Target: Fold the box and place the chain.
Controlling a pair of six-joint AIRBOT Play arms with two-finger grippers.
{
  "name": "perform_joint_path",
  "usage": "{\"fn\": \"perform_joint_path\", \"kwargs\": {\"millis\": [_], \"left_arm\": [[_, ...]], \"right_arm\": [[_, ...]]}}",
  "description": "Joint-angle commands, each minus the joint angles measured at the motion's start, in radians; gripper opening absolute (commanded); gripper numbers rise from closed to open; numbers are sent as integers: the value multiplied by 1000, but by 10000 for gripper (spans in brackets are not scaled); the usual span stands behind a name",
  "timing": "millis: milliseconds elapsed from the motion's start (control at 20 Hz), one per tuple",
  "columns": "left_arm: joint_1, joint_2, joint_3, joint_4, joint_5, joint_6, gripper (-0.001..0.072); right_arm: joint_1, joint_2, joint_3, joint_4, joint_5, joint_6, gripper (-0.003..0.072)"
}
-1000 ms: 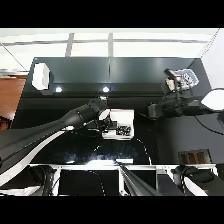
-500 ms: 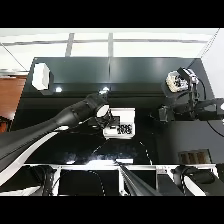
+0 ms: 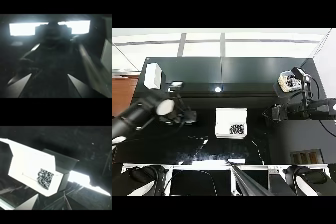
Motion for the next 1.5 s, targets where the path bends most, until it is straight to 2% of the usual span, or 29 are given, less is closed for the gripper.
{"fn": "perform_joint_path", "kwargs": {"millis": [0,50,100,150,200,250,350,550,650,800,1200,1450], "left_arm": [[238,81,-179,-498,255,476,522],[283,68,-216,-708,237,784,521],[304,55,-239,-871,158,1084,521],[307,38,-251,-958,55,1340,521],[296,23,-253,-980,1,1482,521],[282,8,-253,-974,-22,1585,524],[246,-8,-252,-925,0,1755,711],[154,-11,-251,-733,138,2028,711],[135,-37,-251,-753,206,2127,711],[132,-110,-250,-818,235,2206,711],[96,-212,-243,-955,305,2224,711],[67,-267,-220,-969,326,2225,710]], "right_arm": [[0,0,1,-7,-4,8,389],[0,0,1,-7,-8,13,388],[0,0,1,-7,-11,14,388],[0,0,1,-8,-12,14,388],[0,0,1,-16,-12,14,388],[0,0,1,-27,-12,14,388],[0,0,1,-42,-11,14,388],[0,0,1,-44,-12,18,389],[0,0,-4,-44,-27,44,389],[0,0,-27,-44,-48,48,389],[0,-1,-35,-44,-74,47,388],[1,0,-35,-44,-74,39,389]]}}
